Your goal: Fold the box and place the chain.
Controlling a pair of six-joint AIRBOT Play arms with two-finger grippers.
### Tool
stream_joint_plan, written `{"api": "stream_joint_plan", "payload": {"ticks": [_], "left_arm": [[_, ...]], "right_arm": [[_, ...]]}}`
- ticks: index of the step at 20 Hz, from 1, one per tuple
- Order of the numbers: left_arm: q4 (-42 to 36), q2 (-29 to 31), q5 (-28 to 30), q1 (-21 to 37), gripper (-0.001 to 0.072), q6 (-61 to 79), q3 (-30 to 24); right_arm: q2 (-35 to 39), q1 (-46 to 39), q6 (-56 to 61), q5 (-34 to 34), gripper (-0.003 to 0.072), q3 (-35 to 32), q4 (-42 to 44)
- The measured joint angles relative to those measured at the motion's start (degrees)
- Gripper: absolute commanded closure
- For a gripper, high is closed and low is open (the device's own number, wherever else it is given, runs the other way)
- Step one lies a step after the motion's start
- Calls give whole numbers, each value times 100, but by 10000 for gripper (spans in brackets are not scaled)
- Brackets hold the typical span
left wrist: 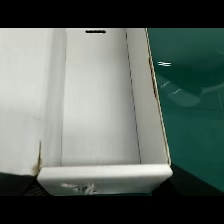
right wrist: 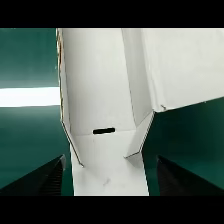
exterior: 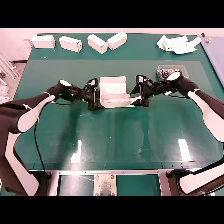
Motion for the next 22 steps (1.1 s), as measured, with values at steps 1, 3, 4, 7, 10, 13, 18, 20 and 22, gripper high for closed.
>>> {"api": "stream_joint_plan", "payload": {"ticks": [1, 3, 4, 7, 10, 13, 18, 20, 22], "left_arm": [[0, 0, 0, 0, 75, 0, 0], [0, 0, 0, 0, 75, 0, 0], [0, 0, 0, 0, 75, 0, 0], [2, 0, 0, 4, 75, 0, 0], [7, 0, 0, 4, 75, 0, 0], [7, 0, -7, 9, 75, 2, 0], [11, 0, -9, 4, 75, 9, 0], [11, 0, -9, 4, 75, 9, 0], [11, 0, -9, 4, 75, 9, 0]], "right_arm": [[-17, 31, -9, -22, 190, 0, 0], [-37, 79, -15, -55, 263, 0, 11], [-46, 107, -20, -68, 309, 0, 7], [-57, 164, -33, -92, 363, 4, 48], [-57, 223, -122, -107, 363, 4, 240], [-59, 332, -151, -114, 361, 4, 380], [-162, 472, -168, -111, 339, 7, 542], [-205, 496, -170, -103, 252, 7, 577], [-234, 518, -175, -96, 233, 9, 595]]}}
